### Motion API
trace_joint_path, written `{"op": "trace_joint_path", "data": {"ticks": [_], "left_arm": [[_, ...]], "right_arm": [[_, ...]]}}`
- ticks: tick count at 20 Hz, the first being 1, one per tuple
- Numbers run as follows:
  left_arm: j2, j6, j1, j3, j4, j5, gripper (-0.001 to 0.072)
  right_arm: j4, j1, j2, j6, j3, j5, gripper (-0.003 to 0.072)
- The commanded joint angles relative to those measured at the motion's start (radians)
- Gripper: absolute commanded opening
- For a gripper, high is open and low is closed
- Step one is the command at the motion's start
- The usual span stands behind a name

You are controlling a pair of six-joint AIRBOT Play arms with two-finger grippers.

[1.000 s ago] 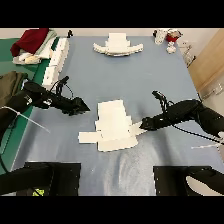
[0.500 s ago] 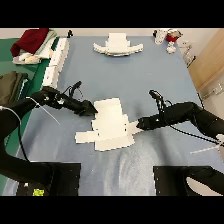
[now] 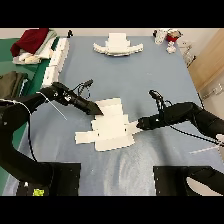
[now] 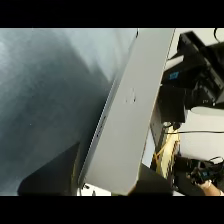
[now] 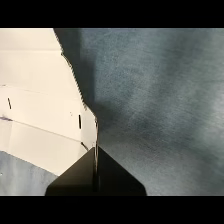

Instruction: Fold the box.

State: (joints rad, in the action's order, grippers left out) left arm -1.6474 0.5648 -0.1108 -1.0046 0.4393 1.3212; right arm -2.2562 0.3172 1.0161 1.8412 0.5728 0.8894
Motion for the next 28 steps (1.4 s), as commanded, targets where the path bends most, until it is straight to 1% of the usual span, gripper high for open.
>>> {"op": "trace_joint_path", "data": {"ticks": [1, 3, 4, 5, 6, 10, 11, 12, 13, 14, 16, 19, 20, 21, 22, 23, 24, 26, 28], "left_arm": [[-0.005, -0.034, -0.007, -0.014, 0.032, 0.024, 0.0266], [-0.005, -0.039, -0.008, -0.025, 0.033, 0.025, 0.0266], [-0.005, -0.046, -0.008, -0.029, 0.033, 0.025, 0.0222], [-0.005, -0.056, -0.008, -0.030, 0.033, 0.025, 0.0107], [-0.005, -0.071, -0.009, -0.030, 0.032, 0.025, 0.0044], [-0.005, -0.105, -0.030, -0.030, 0.027, 0.019, 0.0046], [-0.005, -0.105, -0.036, -0.030, 0.024, 0.016, 0.0047], [-0.005, -0.109, -0.040, -0.030, 0.024, 0.016, 0.0046], [-0.005, -0.146, -0.040, -0.031, 0.021, 0.016, 0.0016], [-0.004, -0.199, -0.040, -0.036, 0.016, 0.018, 0.0016], [0.014, -0.293, -0.040, -0.044, -0.024, 0.010, 0.0015], [0.085, -0.457, -0.058, -0.042, -0.039, -0.018, 0.0014], [0.112, -0.483, -0.070, -0.040, -0.034, -0.032, 0.0013], [0.142, -0.518, -0.084, -0.032, -0.032, -0.053, 0.0013], [0.172, -0.550, -0.097, -0.019, -0.032, -0.084, 0.0013], [0.205, -0.586, -0.111, -0.001, -0.032, -0.122, 0.0013], [0.239, -0.618, -0.122, 0.023, -0.032, -0.158, 0.0012], [0.317, -0.672, -0.151, 0.086, -0.032, -0.225, 0.0011], [0.412, -0.737, -0.196, 0.172, -0.035, -0.304, 0.0011]], "right_arm": [[0.000, 0.001, 0.001, -0.001, -0.001, 0.000, 0.0004], [0.000, 0.001, 0.001, -0.001, -0.001, -0.001, 0.0004], [0.000, 0.001, 0.001, -0.001, -0.001, -0.001, 0.0004], [0.000, 0.001, 0.001, -0.001, -0.001, -0.001, 0.0004], [0.000, 0.001, 0.001, -0.001, -0.001, -0.001, 0.0004], [0.000, 0.001, 0.001, -0.001, 0.000, -0.021, 0.0005], [0.001, 0.001, 0.001, -0.001, 0.000, -0.029, 0.0027], [0.011, 0.001, 0.001, -0.001, 0.003, -0.037, 0.0149], [0.036, 0.001, 0.000, -0.001, 0.008, -0.041, 0.0294], [0.092, 0.000, 0.001, -0.001, 0.019, -0.047, 0.0310], [0.242, -0.008, 0.001, -0.050, 0.043, -0.066, 0.0310], [0.532, -0.031, 0.001, -0.242, 0.071, -0.100, 0.0310], [0.596, -0.041, 0.001, -0.308, 0.079, -0.104, 0.0310], [0.636, -0.051, 0.001, -0.355, 0.091, -0.104, 0.0311], [0.644, -0.063, 0.000, -0.377, 0.107, -0.104, 0.0341], [0.644, -0.069, 0.001, -0.381, 0.127, -0.104, 0.0417], [0.644, -0.070, 0.001, -0.394, 0.147, -0.104, 0.0448], [0.644, -0.070, 0.001, -0.428, 0.185, -0.105, 0.0448], [0.644, -0.070, 0.001, -0.457, 0.202, -0.123, 0.0448]]}}
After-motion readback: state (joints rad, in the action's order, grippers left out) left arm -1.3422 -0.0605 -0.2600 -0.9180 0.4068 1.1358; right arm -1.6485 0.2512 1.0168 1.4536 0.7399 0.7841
